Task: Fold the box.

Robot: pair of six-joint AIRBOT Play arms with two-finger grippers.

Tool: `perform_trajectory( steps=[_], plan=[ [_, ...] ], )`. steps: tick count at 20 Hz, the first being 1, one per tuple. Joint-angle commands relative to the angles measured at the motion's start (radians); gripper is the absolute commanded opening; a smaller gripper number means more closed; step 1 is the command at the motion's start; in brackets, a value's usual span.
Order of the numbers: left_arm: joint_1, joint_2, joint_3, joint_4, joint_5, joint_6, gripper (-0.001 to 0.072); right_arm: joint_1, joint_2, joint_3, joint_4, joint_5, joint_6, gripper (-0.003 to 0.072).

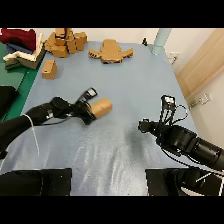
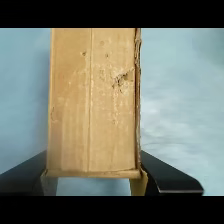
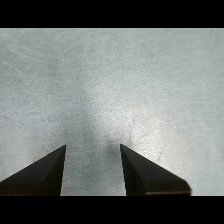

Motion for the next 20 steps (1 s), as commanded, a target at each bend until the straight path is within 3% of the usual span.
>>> perform_trajectory(
  steps=[1, 4, 7, 9, 17, 20],
  plan=[
    [0.182, 0.000, 0.042, 0.203, 0.016, -0.217, 0.0324, 0.000, -0.002, 0.000, -0.008, 0.000, 0.008, 0.0546],
    [0.385, -0.006, 0.122, 0.383, 0.016, -0.400, 0.0325, 0.000, -0.013, 0.000, -0.008, 0.003, 0.009, 0.0546],
    [0.568, -0.039, 0.206, 0.414, 0.000, -0.469, 0.0325, 0.000, -0.027, 0.000, -0.012, 0.016, 0.010, 0.0546],
    [0.634, -0.077, 0.246, 0.414, -0.016, -0.470, 0.0324, 0.000, -0.037, 0.000, -0.016, 0.036, 0.010, 0.0546],
    [0.636, -0.317, 0.471, 0.414, -0.025, -0.576, 0.0324, 0.000, -0.060, 0.001, -0.021, 0.106, 0.053, 0.0546],
    [0.636, -0.374, 0.512, 0.414, -0.016, -0.577, 0.0324, 0.000, -0.060, 0.001, -0.022, 0.106, 0.053, 0.0546]
  ],
)
